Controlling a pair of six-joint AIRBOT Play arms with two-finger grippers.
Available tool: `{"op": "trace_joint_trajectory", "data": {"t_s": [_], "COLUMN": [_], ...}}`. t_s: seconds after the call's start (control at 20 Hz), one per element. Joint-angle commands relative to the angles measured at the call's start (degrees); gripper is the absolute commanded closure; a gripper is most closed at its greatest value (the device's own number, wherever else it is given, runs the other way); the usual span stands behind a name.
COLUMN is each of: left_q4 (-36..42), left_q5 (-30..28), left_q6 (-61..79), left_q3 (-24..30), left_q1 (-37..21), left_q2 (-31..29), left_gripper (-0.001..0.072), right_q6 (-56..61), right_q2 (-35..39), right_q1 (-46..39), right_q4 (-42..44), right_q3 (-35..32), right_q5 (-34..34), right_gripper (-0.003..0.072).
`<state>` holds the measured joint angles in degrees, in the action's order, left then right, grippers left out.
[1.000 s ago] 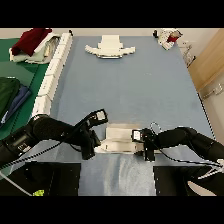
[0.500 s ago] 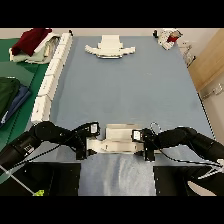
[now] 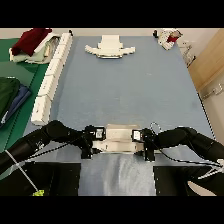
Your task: Fold the box.
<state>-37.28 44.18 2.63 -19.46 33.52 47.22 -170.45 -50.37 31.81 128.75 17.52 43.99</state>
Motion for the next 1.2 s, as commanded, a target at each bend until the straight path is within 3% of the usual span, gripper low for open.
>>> {"op": "trace_joint_trajectory", "data": {"t_s": [0.0,0.05,0.1,0.2,0.25,0.3,1.0,1.05,1.1,1.15], "left_q4": [3.1,3.5,3.6,4.4,4.6,4.6,11.6,11.6,11.6,12.2], "left_q5": [-3.8,-4.7,-5.5,-6.8,-6.7,-6.8,-8.2,-8.2,-8.1,-8.0], "left_q6": [1.5,2.0,2.8,2.8,2.8,2.8,4.5,4.5,4.5,4.5], "left_q3": [0.0,0.0,0.0,0.0,0.0,0.0,-0.1,-0.1,-0.1,-0.1], "left_q1": [1.6,2.1,2.5,3.5,3.8,4.3,4.8,4.7,4.8,4.8], "left_q2": [2.4,2.7,2.8,2.8,2.8,2.8,5.4,5.6,5.8,6.1], "left_gripper": [0.0274,0.0479,0.0542,0.0544,0.0672,0.0693,0.0692,0.0683,0.0431,0.0223], "right_q6": [0.0,0.0,0.0,0.0,0.0,0.0,0.0,0.0,0.0,0.0], "right_q2": [0.0,0.0,0.0,0.0,0.0,0.0,0.0,0.0,0.0,0.0], "right_q1": [0.0,0.0,0.0,0.0,0.0,0.0,0.0,0.0,0.0,0.0], "right_q4": [0.0,0.0,0.0,0.0,0.0,0.0,0.0,0.0,0.0,0.0], "right_q3": [0.0,0.0,0.0,0.0,0.0,0.0,0.0,0.0,0.0,0.0], "right_q5": [0.0,0.0,0.0,0.0,0.0,0.0,0.0,0.0,0.0,0.0], "right_gripper": [0.0183,0.0183,0.0183,0.0183,0.0184,0.0183,0.0184,0.0183,0.0183,0.0183]}}
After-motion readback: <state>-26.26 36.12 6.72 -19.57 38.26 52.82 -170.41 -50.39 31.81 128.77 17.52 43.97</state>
